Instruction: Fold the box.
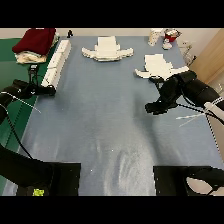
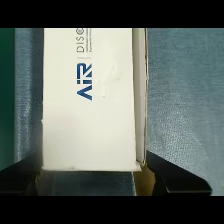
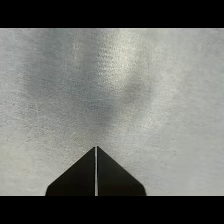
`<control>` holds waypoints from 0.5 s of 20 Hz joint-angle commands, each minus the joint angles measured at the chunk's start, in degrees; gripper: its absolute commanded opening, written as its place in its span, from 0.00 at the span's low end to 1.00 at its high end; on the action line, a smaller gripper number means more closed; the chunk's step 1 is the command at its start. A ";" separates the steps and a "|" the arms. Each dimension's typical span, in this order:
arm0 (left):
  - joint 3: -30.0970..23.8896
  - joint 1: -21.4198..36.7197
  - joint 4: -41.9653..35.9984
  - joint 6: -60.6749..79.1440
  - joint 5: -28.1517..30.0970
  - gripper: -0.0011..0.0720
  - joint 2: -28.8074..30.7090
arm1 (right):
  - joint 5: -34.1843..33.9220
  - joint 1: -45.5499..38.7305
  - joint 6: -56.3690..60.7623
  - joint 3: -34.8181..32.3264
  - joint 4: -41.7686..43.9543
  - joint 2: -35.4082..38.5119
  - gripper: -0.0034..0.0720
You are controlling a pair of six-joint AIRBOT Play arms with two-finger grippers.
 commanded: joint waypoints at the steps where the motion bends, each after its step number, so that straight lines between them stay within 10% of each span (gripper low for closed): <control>1: 0.00 0.15 0.20 -0.46 -1.07 0.97 0.11 | 0.02 -0.02 0.02 0.04 0.02 -0.02 0.07; 10: 0.04 3.67 4.35 -0.48 -9.81 0.97 7.48 | 0.00 -0.04 0.02 0.04 0.02 -0.02 0.07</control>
